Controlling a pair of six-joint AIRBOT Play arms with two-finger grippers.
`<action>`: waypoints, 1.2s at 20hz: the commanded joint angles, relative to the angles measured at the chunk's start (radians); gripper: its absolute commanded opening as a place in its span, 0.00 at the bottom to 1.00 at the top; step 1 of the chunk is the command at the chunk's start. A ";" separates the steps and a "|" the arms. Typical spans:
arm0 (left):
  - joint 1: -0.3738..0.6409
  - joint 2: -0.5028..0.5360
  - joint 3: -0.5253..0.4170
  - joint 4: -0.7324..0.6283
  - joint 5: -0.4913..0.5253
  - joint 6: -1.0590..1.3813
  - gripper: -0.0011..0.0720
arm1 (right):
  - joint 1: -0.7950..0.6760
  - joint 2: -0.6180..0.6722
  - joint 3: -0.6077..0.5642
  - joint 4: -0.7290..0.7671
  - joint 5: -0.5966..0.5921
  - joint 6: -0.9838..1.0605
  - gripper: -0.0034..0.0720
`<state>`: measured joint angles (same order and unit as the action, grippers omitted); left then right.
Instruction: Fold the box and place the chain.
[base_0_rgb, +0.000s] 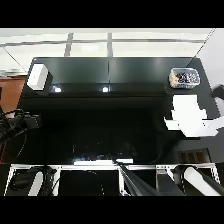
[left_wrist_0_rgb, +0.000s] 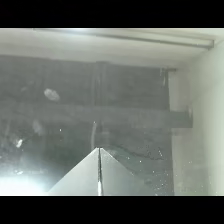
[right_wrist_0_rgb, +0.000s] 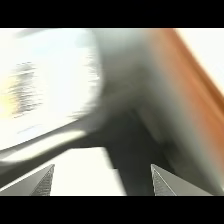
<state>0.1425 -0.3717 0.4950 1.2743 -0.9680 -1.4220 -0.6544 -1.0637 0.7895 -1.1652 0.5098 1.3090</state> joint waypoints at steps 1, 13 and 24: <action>-0.001 0.000 0.000 0.000 0.048 0.000 0.05 | -0.368 -0.235 0.242 -0.042 0.378 0.008 0.99; -0.001 0.000 0.000 -0.037 0.067 0.000 0.05 | -0.295 -0.565 0.503 -0.011 0.861 -0.445 0.71; -0.001 0.000 0.000 -0.038 0.059 0.000 0.05 | -0.290 -0.348 0.379 0.182 0.813 -0.442 0.07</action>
<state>0.1425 -0.3717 0.4950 1.2366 -0.9077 -1.4220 -0.9463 -1.5028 1.2362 -1.1046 1.3575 0.8734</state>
